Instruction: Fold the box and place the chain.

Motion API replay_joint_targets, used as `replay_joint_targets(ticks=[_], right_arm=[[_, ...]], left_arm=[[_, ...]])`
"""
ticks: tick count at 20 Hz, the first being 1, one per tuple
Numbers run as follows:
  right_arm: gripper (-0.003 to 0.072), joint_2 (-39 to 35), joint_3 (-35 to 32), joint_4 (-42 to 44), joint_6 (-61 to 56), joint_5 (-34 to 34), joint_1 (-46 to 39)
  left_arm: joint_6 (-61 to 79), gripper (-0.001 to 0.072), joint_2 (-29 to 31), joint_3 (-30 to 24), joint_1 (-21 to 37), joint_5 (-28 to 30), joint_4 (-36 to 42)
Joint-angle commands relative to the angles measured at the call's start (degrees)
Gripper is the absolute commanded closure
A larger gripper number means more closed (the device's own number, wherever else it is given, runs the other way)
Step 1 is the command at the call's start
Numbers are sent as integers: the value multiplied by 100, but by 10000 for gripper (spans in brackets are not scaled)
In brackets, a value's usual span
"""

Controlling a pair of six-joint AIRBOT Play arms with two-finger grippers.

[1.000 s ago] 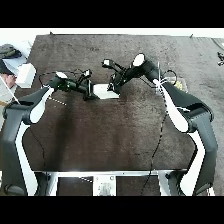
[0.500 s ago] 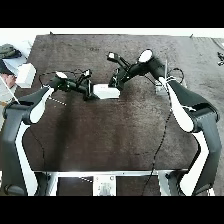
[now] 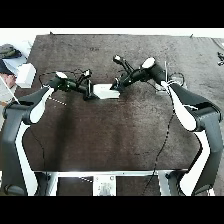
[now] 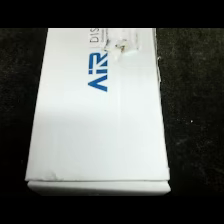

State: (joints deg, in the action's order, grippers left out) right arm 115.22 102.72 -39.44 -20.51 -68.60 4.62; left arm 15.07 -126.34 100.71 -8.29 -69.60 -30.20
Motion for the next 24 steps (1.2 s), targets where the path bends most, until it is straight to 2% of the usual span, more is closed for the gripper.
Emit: replay_joint_targets(ticks=[1, 7, 11, 14, 17, 19, 21, 24], right_arm=[[702, -2, -400, -127, -13, 184, -17], [703, -15, -444, -160, -262, 229, -17], [703, -107, -439, -509, -654, 380, -17], [704, -520, -439, -107, -612, 459, -17], [705, -1281, -470, 597, -651, 417, -15], [705, -1952, -734, 931, -841, 551, -13], [706, -2789, -1257, 968, -911, 918, -13], [706, -4336, -2636, 966, -872, 1947, -11]], left_arm=[[-7, 485, 4, 0, 0, 0, 2], [-7, 485, 4, 0, 0, 0, 2], [-7, 485, 4, -2, 0, 0, 2], [-4, 486, 4, 0, 0, 2, 2], [-4, 486, 4, 0, 0, 13, 2], [-4, 485, 4, 0, 0, 13, 2], [-4, 486, 4, 0, 0, 13, 2], [-4, 486, 4, 0, 0, 11, 55]])
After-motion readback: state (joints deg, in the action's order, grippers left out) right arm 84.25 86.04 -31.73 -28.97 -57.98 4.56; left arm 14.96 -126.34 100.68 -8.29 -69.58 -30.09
